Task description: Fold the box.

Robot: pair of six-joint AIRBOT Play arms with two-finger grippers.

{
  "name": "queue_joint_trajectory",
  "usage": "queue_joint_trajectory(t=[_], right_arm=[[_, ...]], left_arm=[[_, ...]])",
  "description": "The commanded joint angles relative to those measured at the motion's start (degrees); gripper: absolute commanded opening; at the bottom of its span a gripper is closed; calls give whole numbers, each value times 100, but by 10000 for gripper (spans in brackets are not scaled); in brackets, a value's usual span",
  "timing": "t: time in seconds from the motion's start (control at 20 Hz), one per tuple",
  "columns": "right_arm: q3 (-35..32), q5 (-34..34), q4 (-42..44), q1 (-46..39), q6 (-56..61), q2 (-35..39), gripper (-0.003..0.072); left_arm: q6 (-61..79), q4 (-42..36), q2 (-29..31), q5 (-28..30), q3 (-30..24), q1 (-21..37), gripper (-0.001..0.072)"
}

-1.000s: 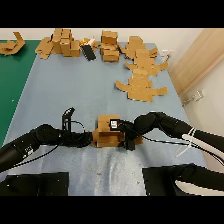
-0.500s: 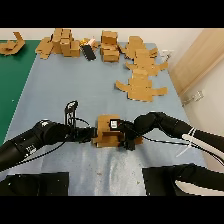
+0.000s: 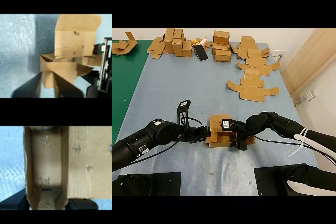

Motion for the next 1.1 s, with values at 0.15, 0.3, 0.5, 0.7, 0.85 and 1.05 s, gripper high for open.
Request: queue_joint_trajectory(t=[0.15, 0.3, 0.5, 0.7, 0.85, 1.05], right_arm=[[-2, 0, 0, 4, 2, -2, 412], [-2, 0, 0, 4, 2, -2, 411], [-2, -2, 7, 4, 2, -2, 411], [-2, -2, 63, 4, 2, -2, 412], [-2, -2, 63, 4, 2, -2, 412], [-2, -24, 66, 4, 2, -2, 412]], left_arm=[[24, -92, 4, -17, 4, 0, 236], [-20, -131, -2, -15, 4, 7, 501], [-101, -138, -2, 131, 4, 4, 660], [-114, -179, -205, -127, 4, 4, 618], [-114, -251, -557, -363, 4, -7, 579], [-107, -223, -610, -315, 181, -11, 579]])
